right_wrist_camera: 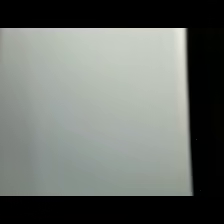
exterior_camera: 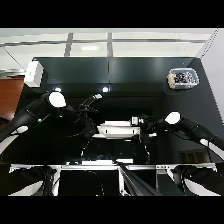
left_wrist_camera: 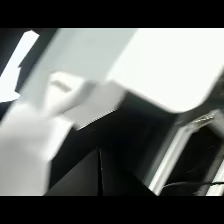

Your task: Fold the box and place the chain.

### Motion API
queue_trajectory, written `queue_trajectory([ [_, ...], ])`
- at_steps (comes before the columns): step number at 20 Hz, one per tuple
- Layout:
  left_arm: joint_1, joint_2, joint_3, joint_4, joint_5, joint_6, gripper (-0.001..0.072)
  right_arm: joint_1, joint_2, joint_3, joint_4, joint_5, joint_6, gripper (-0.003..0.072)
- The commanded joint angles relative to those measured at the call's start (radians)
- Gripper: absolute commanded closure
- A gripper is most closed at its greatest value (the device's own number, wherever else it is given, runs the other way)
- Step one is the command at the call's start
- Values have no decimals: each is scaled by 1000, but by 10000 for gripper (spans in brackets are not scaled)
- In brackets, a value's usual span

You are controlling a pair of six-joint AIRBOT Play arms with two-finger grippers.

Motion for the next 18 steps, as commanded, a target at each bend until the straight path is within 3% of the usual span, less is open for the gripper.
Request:
queue_trajectory([
  [1, 0, -17, -38, -336, 24, 167, 685, 0, -1, 0, 0, -1, 0, 519],
  [3, 2, -21, -38, -424, 154, 205, 686, 0, -1, 0, 0, 0, 0, 519],
  [8, -2, -67, -38, -428, 505, 205, 686, 0, -1, 0, 0, -1, 0, 519],
  [14, -6, -174, -38, -428, 515, 204, 687, 0, -1, 0, 0, -1, 0, 519],
  [18, -22, -188, -38, -428, 501, 204, 686, 0, -1, 0, 0, -1, 0, 519],
])
